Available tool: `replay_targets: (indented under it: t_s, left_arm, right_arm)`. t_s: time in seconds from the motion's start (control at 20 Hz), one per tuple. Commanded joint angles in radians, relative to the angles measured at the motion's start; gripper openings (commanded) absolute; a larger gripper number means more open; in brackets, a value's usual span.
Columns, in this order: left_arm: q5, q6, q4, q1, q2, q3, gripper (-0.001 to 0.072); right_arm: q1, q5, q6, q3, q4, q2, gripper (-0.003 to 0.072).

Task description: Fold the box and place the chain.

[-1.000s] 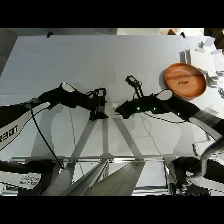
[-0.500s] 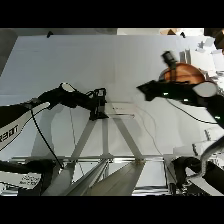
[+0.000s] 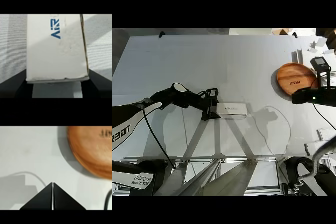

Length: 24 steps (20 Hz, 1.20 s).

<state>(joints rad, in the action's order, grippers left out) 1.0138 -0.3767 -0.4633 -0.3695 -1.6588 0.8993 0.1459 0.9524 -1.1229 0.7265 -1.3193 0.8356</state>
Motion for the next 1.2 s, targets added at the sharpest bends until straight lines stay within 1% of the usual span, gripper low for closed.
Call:
replay_targets:
  t_s: [0.0, 0.1, 0.15, 0.2, 0.35, 0.45, 0.55, 0.65, 0.75, 0.9, 0.95, 1.05, 1.15]
  left_arm:
    - [0.000, 0.000, 0.003, 0.000, 0.000, 0.000, 0.0180]
    - [0.004, 0.000, 0.003, 0.000, 0.000, 0.000, 0.0175]
    - [0.008, 0.000, 0.003, 0.000, 0.000, 0.000, 0.0117]
    - [0.009, 0.003, 0.003, 0.000, 0.000, 0.000, 0.0011]
    - [0.011, 0.080, -0.009, 0.002, 0.021, 0.000, 0.0010]
    - [0.012, 0.194, -0.068, 0.002, 0.074, 0.000, 0.0010]
    - [0.011, 0.344, -0.190, 0.002, 0.163, 0.000, 0.0010]
    - [0.012, 0.526, -0.358, 0.002, 0.274, 0.000, 0.0011]
    - [0.020, 0.694, -0.554, 0.002, 0.395, 0.000, 0.0012]
    - [0.056, 0.846, -0.801, 0.006, 0.553, 0.000, 0.0009]
    - [0.065, 0.882, -0.863, 0.015, 0.598, 0.000, 0.0009]
    - [0.071, 0.977, -0.983, 0.055, 0.684, 0.000, 0.0009]
    - [0.067, 1.063, -1.069, 0.120, 0.753, 0.000, 0.0010]
  right_arm:
    - [0.023, 0.053, -0.034, 0.001, -0.057, -0.006, 0.0010]
    - [0.023, 0.053, -0.040, 0.001, -0.052, -0.006, 0.0010]
    - [0.023, 0.050, -0.055, 0.001, -0.053, -0.006, 0.0010]
    - [0.023, 0.050, -0.056, 0.001, -0.053, -0.006, 0.0010]
    - [0.023, 0.050, -0.056, 0.001, -0.053, -0.006, 0.0010]
    - [0.023, 0.050, -0.056, 0.001, -0.053, -0.006, 0.0010]
    - [0.023, 0.050, -0.056, 0.001, -0.053, -0.006, 0.0010]
    - [0.023, 0.050, -0.056, 0.001, -0.053, -0.006, 0.0010]
    - [0.023, 0.050, -0.056, 0.001, -0.052, -0.006, 0.0010]
    - [0.023, 0.050, -0.056, 0.001, -0.052, -0.006, 0.0010]
    - [0.023, 0.050, -0.055, 0.001, -0.053, -0.006, 0.0010]
    - [0.023, 0.050, -0.055, 0.001, -0.053, -0.006, 0.0010]
    - [0.023, 0.050, -0.055, 0.001, -0.053, -0.006, 0.0010]
